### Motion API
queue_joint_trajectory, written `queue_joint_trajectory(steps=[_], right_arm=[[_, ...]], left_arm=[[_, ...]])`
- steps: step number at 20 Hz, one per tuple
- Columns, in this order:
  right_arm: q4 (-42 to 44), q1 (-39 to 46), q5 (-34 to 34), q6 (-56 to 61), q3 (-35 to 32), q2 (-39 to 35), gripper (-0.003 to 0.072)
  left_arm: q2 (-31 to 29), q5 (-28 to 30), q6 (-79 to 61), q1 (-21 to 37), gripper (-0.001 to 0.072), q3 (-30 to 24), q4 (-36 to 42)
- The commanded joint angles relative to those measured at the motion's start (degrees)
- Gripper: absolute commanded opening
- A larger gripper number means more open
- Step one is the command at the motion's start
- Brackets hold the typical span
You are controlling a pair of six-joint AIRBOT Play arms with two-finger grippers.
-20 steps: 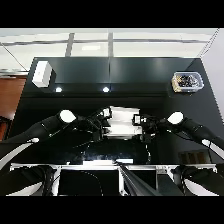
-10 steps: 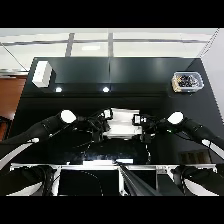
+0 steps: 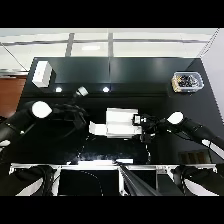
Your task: Fold the box and place the chain.
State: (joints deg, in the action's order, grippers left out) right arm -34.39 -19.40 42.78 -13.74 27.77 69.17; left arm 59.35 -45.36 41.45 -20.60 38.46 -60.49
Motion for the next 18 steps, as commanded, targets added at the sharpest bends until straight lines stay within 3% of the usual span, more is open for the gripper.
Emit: queue_joint_trajectory(steps=[1, 3, 6, 8, 12, 15, 18], right_arm=[[0.0, 0.0, 0.0, 0.0, 0.0, 0.0, 0.0488], [0.0, 0.0, 0.0, 0.0, 0.0, 0.0, 0.0488], [0.0, 0.0, 0.0, 0.0, 0.0, 0.0, 0.0488], [0.0, 0.0, 0.0, 0.0, 0.0, 0.0, 0.0488], [0.0, 0.0, 0.0, 0.0, 0.0, 0.0, 0.0488], [0.0, 0.0, 0.0, 0.0, 0.0, 0.0, 0.0488], [0.0, 0.0, 0.0, 0.0, 0.0, 0.0, 0.0488]], left_arm=[[-1.4, -3.2, 31.3, 9.3, 0.003, -0.5, -6.6], [1.1, -5.5, 47.1, 13.7, 0.0031, -1.8, -3.7], [7.5, -13.7, 40.6, 16.0, 0.0031, -3.5, 10.9], [12.8, -16.1, 36.9, 14.1, 0.0029, -3.8, 18.6], [20.3, -14.1, 34.7, 6.4, 0.0029, -3.1, 22.0], [21.2, -11.7, 33.8, 1.8, 0.0029, -2.1, 24.2], [19.3, -12.2, 28.4, 0.8, 0.0028, -0.2, 27.6]])
